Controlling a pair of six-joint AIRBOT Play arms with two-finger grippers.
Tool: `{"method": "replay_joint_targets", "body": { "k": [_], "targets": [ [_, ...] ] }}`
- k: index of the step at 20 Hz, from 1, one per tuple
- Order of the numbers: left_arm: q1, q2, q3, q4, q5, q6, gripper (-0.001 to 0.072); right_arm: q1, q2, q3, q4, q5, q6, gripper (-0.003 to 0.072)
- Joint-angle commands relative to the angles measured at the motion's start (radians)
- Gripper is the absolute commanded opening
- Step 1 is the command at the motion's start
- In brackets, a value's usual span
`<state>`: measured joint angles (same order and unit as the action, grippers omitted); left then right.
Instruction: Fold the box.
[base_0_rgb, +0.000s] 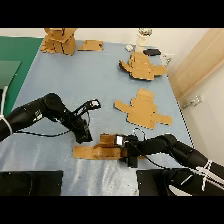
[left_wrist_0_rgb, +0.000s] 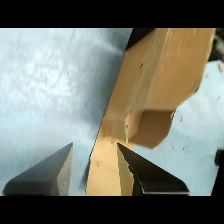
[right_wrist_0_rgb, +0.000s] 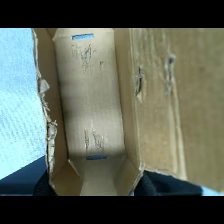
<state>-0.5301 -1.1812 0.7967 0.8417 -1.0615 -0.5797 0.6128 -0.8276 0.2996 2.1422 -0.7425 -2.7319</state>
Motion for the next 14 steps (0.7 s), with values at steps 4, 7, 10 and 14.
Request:
{"method": "replay_joint_targets", "body": {
  "k": [4,7,10,14],
  "targets": [
    [0.012,0.028,0.000,0.195,-0.079,-0.234,0.0443,0.000,0.000,0.000,0.000,0.001,0.000,0.0587],
    [0.012,0.028,0.000,0.164,-0.142,-0.285,0.0099,0.000,0.000,0.000,-0.006,0.001,0.000,0.0588],
    [-0.013,0.028,-0.001,-0.058,-0.259,-0.336,0.0012,0.000,0.000,0.000,-0.006,0.002,0.000,0.0588],
    [-0.103,0.027,0.000,-0.269,-0.032,-0.380,0.0013,0.000,0.000,0.000,-0.006,0.001,0.000,0.0589]
  ]
}}
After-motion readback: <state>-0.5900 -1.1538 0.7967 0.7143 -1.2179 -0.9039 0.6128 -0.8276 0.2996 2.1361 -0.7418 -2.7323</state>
